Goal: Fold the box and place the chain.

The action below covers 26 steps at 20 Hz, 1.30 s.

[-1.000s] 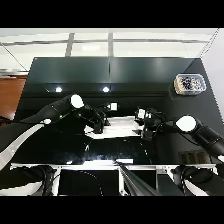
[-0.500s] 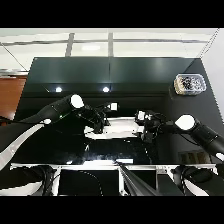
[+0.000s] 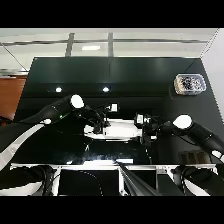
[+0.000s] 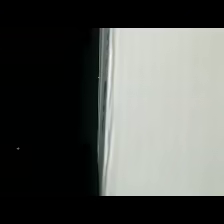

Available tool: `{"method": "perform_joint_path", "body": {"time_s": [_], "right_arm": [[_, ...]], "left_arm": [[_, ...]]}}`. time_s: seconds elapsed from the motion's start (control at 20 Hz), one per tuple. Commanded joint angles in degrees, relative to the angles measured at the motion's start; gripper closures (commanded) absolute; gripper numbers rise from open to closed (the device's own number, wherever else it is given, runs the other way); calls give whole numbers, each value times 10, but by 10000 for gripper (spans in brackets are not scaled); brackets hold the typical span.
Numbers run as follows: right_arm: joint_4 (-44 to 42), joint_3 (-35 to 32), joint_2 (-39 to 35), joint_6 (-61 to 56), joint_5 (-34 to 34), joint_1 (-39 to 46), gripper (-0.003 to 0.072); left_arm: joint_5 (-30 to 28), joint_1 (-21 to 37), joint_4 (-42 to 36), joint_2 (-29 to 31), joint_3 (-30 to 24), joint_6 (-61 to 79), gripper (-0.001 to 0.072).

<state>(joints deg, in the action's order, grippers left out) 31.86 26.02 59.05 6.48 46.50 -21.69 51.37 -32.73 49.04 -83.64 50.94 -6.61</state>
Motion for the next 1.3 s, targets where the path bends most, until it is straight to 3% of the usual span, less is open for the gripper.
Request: {"method": "perform_joint_path", "body": {"time_s": [0.0, 0.25, 1.25], "right_arm": [[0, -17, 4, 23, 5, -1, -28], [-3, -20, 26, 50, -28, -1, -28], [-10, -20, 63, 84, -50, -10, -28]], "left_arm": [[-3, 0, 0, 0, 0, -2, 679], [-3, 0, 0, 0, 0, -2, 679], [-3, 0, 0, 0, 0, -2, 679]]}}
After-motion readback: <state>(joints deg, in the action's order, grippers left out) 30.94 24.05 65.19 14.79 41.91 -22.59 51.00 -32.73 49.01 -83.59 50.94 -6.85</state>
